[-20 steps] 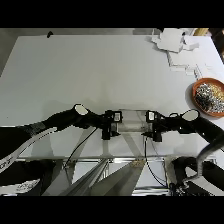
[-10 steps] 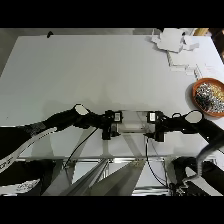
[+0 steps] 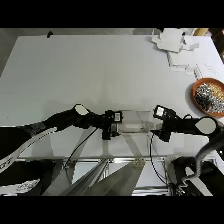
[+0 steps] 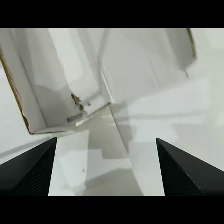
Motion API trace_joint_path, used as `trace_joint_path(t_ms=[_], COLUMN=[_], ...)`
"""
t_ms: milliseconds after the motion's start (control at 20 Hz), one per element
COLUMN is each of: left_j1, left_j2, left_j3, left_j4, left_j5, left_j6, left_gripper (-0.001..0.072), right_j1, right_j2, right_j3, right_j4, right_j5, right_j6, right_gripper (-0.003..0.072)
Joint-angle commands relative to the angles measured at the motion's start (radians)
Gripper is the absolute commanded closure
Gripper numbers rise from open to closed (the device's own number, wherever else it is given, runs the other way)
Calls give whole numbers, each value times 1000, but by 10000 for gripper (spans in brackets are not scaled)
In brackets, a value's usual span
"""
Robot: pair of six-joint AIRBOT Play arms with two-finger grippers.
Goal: Fold the box and place the chain.
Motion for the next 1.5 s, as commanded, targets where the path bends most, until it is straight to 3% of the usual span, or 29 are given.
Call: trace_joint_path(t_ms=[0, 100, 200, 250, 350, 500, 650, 850, 1050, 1300, 1450], left_j1=[0, 0, 0, 0, 0, 0, 0, 0, 0, 0, 0], left_j2=[0, 0, 0, 0, 0, 0, 0, 0, 0, 0, 1], left_j3=[0, 0, 0, 0, 0, 0, 0, 0, 0, 0, 0], left_j4=[0, 0, 0, 0, 0, 0, 0, 0, 0, 0, 0], left_j5=[0, 0, 0, 0, 0, 0, 0, 0, 0, 0, 0], left_j6=[0, 0, 0, 0, 0, 0, 0, 0, 0, 0, 0], left_gripper=[493, 493, 493, 493, 493, 493, 493, 493, 493, 493, 493], right_j1=[0, 1, 8, 21, 53, 94, 101, 101, 100, 100, 100], right_j2=[103, 149, 151, 150, 143, 75, -98, -306, -394, -397, -277], right_j3=[1, 7, 41, 61, 89, 89, 90, 125, 130, 130, 130], right_j4=[-90, -81, -53, -24, 76, 340, 483, 488, 429, 337, 256], right_j5=[42, 68, 140, 177, 245, 188, -6, -166, -196, -167, -82], right_j6=[207, 211, 210, 203, 111, -112, -161, -161, -153, -103, -97], right_gripper=[47, 115, 436, 535, 663, 662, 662, 662, 662, 662, 662])
